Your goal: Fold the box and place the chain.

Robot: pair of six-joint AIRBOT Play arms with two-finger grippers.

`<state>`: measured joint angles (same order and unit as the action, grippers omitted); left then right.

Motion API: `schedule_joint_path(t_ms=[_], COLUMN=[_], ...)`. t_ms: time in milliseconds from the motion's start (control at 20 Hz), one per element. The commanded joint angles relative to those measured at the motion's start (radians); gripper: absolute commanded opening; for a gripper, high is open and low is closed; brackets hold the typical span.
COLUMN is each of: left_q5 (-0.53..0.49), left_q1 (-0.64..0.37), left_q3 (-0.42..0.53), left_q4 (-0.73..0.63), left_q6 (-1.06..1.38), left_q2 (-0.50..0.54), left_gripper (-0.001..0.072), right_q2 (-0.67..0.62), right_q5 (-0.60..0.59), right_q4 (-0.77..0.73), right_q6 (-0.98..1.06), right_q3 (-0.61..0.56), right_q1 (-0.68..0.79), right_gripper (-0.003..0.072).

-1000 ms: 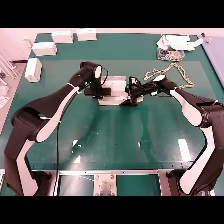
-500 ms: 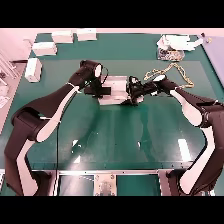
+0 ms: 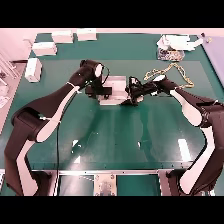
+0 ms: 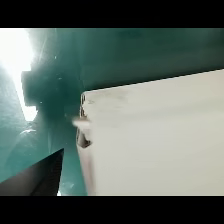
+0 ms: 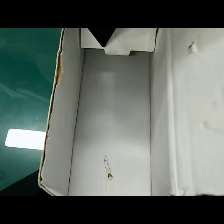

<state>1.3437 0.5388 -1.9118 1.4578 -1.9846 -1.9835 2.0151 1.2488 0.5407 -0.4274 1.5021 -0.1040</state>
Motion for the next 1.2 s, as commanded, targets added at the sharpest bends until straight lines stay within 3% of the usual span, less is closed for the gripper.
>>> schedule_joint_path(t_ms=[0,50,100,150,1100,1150], left_q5=[0.002,0.002,0.002,0.002,-0.002,-0.002], left_q1=[-0.001,-0.001,0.000,0.000,0.023,0.024], left_q3=[-0.001,-0.001,-0.001,-0.001,-0.001,-0.001], left_q4=[0.001,0.001,0.002,0.009,0.069,0.069], left_q6=[0.003,0.003,0.003,0.003,-0.005,-0.005], left_q2=[0.000,0.000,0.000,0.000,-0.009,-0.009], left_gripper=[0.0575,0.0512,0.0380,0.0356,0.0346,0.0225], right_q2=[0.000,0.000,0.000,0.000,0.000,0.000], right_q5=[0.002,0.002,0.001,0.002,0.002,0.001], right_q4=[-0.001,-0.001,-0.001,-0.001,-0.001,-0.001], right_q6=[0.001,0.001,0.001,0.001,0.001,0.001], right_q3=[0.000,0.000,0.000,0.000,0.000,0.000], right_q1=[0.000,0.000,0.000,0.000,0.000,0.000], right_gripper=[0.0580,0.0580,0.0580,0.0580,0.0579,0.0580])
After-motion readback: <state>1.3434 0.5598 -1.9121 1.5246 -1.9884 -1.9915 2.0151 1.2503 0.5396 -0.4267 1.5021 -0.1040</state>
